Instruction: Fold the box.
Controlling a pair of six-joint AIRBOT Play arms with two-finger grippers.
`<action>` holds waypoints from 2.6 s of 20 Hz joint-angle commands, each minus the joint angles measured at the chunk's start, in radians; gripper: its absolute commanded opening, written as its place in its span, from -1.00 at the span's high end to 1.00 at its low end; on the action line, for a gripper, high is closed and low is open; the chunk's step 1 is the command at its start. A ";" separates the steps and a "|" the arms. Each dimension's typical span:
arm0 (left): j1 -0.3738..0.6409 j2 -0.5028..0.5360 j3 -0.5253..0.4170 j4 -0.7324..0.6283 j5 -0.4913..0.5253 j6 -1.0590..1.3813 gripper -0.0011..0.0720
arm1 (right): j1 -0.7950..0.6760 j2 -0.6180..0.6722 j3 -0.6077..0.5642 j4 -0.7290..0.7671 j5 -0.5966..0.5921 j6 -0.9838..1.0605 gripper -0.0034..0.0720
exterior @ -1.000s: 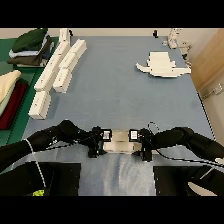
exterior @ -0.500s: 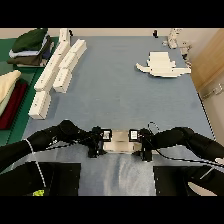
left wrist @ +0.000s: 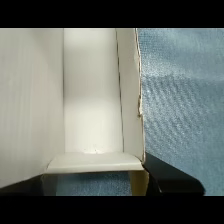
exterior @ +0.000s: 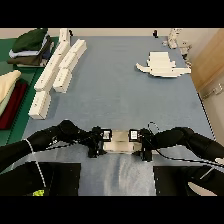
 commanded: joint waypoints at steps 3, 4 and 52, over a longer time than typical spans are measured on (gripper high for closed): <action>0.000 -0.001 0.000 0.000 0.000 0.000 -0.16 | 0.000 0.006 0.003 -0.042 -0.014 0.006 -1.00; 0.000 -0.001 0.000 0.000 0.000 0.000 -0.16 | 0.000 0.011 0.008 -0.058 -0.034 0.014 -1.00; 0.000 -0.001 0.000 0.000 0.000 0.001 -0.16 | 0.113 0.082 0.160 -0.087 0.247 1.553 0.70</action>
